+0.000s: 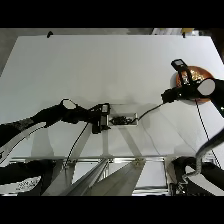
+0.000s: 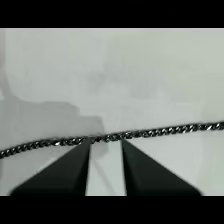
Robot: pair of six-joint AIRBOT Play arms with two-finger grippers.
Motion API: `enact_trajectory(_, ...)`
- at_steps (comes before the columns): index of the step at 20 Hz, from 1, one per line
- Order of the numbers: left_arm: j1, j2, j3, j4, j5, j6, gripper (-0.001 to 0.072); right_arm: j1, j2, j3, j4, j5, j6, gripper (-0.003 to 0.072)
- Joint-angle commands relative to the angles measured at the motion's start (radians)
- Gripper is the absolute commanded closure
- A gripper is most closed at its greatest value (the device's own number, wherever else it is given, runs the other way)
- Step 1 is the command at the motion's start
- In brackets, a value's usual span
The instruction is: Fold the box and place the chain.
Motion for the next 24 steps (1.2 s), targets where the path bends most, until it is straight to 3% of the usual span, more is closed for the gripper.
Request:
enact_trajectory(1,0.000,0.000,0.000,0.000,0.000,0.000,0.0456,-0.008,-0.095,0.001,-0.032,0.032,0.177,0.0373)
enact_trajectory(5,0.000,0.000,0.000,0.000,0.000,0.000,0.0456,-0.008,-0.174,0.001,-0.032,0.056,0.200,0.0321)
enact_trajectory(11,0.000,0.000,0.000,0.000,0.000,0.000,0.0456,-0.008,-0.195,0.001,-0.032,0.010,0.218,0.0318)
enact_trajectory(16,0.000,0.000,0.000,0.000,0.000,0.000,0.0456,-0.008,-0.230,0.001,-0.037,-0.031,0.241,0.0443)
enact_trajectory(18,0.000,0.000,0.000,0.000,0.000,0.000,0.0456,-0.008,-0.236,0.001,-0.037,-0.022,0.240,0.0561)
enact_trajectory(21,0.000,0.000,0.000,0.000,0.000,0.000,0.0456,-0.008,-0.235,0.001,-0.037,0.005,0.210,0.0672)
enact_trajectory(24,0.000,0.000,0.000,0.000,0.000,0.000,0.0456,-0.008,-0.233,0.001,-0.036,0.039,0.205,0.0645)
